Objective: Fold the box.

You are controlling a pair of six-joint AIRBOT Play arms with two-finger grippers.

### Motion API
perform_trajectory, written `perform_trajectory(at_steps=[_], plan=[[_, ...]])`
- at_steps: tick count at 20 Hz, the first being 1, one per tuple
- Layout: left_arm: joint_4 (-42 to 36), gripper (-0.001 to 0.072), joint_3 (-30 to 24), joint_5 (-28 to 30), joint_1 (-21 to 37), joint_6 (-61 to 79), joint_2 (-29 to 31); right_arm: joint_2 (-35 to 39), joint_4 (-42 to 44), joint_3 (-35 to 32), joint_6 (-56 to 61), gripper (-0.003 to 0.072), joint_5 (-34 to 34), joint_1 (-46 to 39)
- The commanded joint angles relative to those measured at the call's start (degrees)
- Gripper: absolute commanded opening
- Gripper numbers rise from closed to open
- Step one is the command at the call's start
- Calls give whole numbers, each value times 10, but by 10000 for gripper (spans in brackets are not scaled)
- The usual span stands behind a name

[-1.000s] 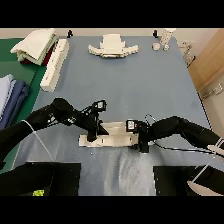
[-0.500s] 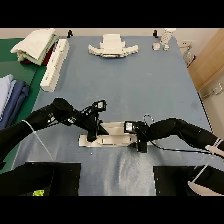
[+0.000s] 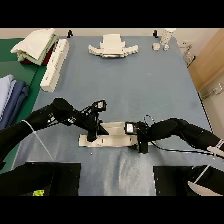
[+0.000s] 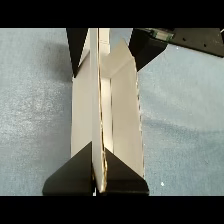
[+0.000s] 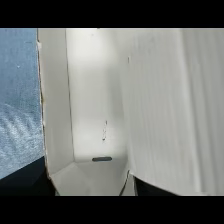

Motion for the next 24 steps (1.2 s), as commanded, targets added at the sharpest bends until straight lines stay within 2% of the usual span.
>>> perform_trajectory(at_steps=[1,8,10,13,17,20,24], plan=[[0,14,0,0,0,0,0,3,0,-4,0,656,5,-2],[0,15,0,0,0,0,0,-1,20,-24,0,649,28,-1],[0,14,0,0,0,0,0,-1,20,-24,0,561,28,-1],[0,14,0,0,0,0,0,-1,20,-24,0,517,27,-1],[0,14,0,0,0,0,0,7,19,-24,0,518,26,-2],[0,14,0,0,0,0,0,8,19,-24,0,593,27,-2],[0,14,0,0,0,0,0,8,20,-21,0,593,26,-2]])
